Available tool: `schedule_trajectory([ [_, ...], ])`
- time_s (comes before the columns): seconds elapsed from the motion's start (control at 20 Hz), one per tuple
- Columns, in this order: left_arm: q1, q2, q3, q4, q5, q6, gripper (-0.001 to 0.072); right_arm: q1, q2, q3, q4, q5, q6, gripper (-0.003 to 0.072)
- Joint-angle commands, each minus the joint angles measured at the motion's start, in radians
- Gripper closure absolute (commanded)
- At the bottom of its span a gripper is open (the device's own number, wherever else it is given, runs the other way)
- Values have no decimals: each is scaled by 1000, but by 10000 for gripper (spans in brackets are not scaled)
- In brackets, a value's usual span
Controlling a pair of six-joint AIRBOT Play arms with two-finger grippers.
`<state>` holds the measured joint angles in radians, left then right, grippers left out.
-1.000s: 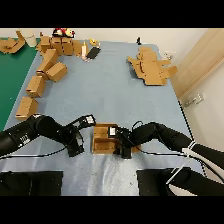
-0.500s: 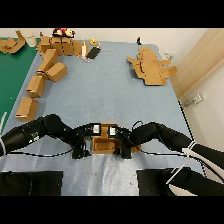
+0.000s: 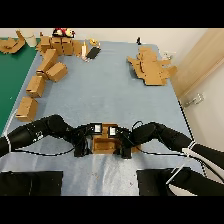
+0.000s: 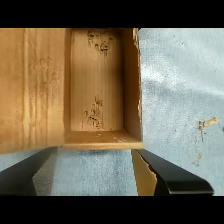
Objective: Fold the box.
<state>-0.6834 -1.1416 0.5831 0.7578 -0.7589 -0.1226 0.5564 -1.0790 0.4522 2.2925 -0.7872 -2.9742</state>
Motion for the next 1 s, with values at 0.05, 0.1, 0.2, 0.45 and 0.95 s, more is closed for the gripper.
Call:
schedule_trajectory([
  [0.05,-26,-2,0,-6,9,2,10,0,0,0,0,0,0,240],
  [0.1,-28,-4,0,-7,7,3,10,0,0,0,0,0,0,240],
  [0.2,-28,-7,0,-6,10,3,10,0,0,0,0,0,0,240],
  [0.45,-29,-8,0,-42,29,3,11,0,0,0,0,0,0,240],
  [0.95,-71,-64,0,-38,53,3,12,-1,0,0,0,0,0,240],
])
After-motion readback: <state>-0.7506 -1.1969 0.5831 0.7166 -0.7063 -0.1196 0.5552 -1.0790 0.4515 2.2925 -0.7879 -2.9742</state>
